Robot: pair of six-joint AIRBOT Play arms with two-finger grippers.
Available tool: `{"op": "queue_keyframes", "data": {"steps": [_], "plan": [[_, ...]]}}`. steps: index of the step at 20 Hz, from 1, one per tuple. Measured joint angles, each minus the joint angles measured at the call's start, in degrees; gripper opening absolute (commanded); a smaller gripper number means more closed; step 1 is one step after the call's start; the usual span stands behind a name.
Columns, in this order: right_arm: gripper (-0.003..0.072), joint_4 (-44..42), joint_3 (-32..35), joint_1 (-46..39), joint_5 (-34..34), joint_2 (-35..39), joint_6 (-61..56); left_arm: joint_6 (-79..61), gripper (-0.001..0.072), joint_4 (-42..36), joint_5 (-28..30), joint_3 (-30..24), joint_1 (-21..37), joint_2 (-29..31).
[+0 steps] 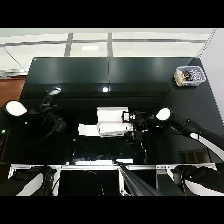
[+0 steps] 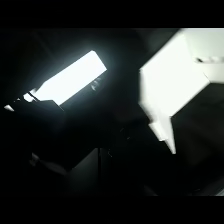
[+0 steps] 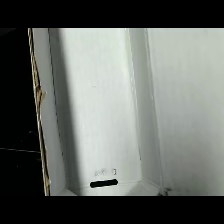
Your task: Fold the box and place the chain.
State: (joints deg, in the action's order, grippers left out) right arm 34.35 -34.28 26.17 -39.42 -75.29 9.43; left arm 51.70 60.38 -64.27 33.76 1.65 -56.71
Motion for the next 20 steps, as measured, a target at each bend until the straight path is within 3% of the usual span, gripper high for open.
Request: {"op": "queue_keyframes", "data": {"steps": [3, 6, 13, 20], "plan": [[0.0199, 0.0, 0.0, 0.0, 0.0, -0.02, 0.02, 9.94, 0.0024, -5.46, -3.76, -3.06, 8.02, -2.84], [0.0199, 0.0, -0.02, 0.0, 0.0, 0.0, 0.02, 12.37, 0.0024, -11.85, -5.35, -5.2, 10.69, -7.56], [0.0199, 0.0, -0.02, 0.0, 0.0, 0.0, 0.0, 13.55, 0.0024, -20.22, 0.83, -6.49, 1.77, -16.46], [0.0199, 0.0, -0.02, 0.0, 0.0, 0.0, 0.02, 4.79, 0.0037, -33.81, 1.33, -5.03, -5.14, -19.17]]}}
